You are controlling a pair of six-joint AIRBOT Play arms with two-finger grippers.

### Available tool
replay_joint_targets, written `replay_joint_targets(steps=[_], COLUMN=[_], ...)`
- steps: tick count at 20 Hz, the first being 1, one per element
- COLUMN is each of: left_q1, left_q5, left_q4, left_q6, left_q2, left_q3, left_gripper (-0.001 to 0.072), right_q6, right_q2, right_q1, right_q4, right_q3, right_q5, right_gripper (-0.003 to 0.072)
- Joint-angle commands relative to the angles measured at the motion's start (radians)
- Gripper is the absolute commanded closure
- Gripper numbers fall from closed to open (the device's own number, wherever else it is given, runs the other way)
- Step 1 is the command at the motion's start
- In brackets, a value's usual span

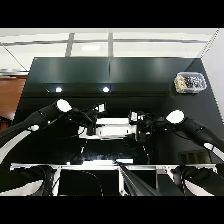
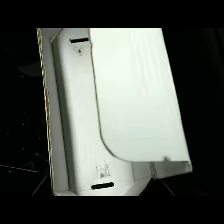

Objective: Fold the box and place the chain.

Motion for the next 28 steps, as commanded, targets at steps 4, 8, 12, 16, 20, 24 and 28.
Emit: replay_joint_targets(steps=[4,8,12,16,20,24,28], left_q1=[0.000,0.000,0.000,0.000,0.000,0.000,0.000], left_q5=[0.003,0.003,0.003,0.003,0.003,0.003,0.003], left_q4=[-0.005,-0.005,-0.005,-0.005,-0.005,-0.005,-0.005], left_q6=[-0.003,-0.002,-0.002,-0.002,-0.002,-0.002,-0.002], left_q2=[0.001,0.001,0.001,0.001,0.001,0.001,0.001], left_q3=[0.001,0.001,0.001,0.001,0.001,0.001,0.001], left_gripper=[0.0683,0.0683,0.0683,0.0683,0.0683,0.0683,0.0683], right_q6=[-0.045,-0.042,-0.039,-0.034,-0.015,-0.015,-0.015], right_q2=[-0.087,-0.098,-0.098,-0.098,-0.099,-0.100,-0.100], right_q1=[0.033,0.040,0.040,0.040,0.040,0.040,0.040], right_q4=[-0.008,-0.021,-0.022,-0.021,-0.022,-0.023,-0.024], right_q3=[-0.001,-0.001,-0.001,-0.001,-0.001,-0.001,-0.001], right_q5=[-0.006,-0.042,-0.046,-0.053,-0.072,-0.072,-0.072], right_gripper=[0.0016,0.0016,0.0016,0.0016,0.0017,0.0016,0.0017])
